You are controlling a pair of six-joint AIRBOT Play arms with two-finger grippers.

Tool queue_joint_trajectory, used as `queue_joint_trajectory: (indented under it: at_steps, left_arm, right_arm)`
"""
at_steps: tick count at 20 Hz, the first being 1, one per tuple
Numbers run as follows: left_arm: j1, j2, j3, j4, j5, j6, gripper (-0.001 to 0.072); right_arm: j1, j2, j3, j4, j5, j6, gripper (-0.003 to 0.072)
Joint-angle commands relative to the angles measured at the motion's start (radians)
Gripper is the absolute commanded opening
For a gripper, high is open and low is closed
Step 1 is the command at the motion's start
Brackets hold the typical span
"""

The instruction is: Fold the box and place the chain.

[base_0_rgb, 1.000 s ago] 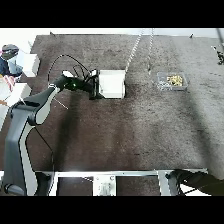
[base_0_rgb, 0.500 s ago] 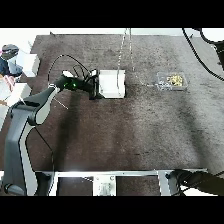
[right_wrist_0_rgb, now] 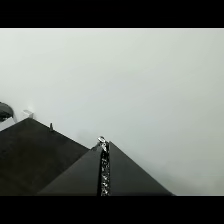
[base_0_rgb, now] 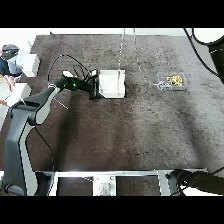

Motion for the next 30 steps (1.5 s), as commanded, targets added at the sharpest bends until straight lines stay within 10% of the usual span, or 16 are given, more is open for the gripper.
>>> queue_joint_trajectory:
  at_steps: [1,17,30]
  left_arm:
    - [0.0,0.0,0.0,0.0,0.0,0.0,0.0538]
    - [0.0,0.0,0.0,0.0,0.0,0.0,0.0537]
    - [0.0,0.0,0.0,0.0,0.0,0.0,0.0538]
  right_arm:
    - [0.001,-0.034,0.0,-0.006,0.024,-0.003,0.0011]
    - [-0.037,-0.067,0.001,-0.069,-0.18,0.002,0.0011]
    - [-0.036,-0.178,-0.003,0.117,0.428,0.002,0.001]
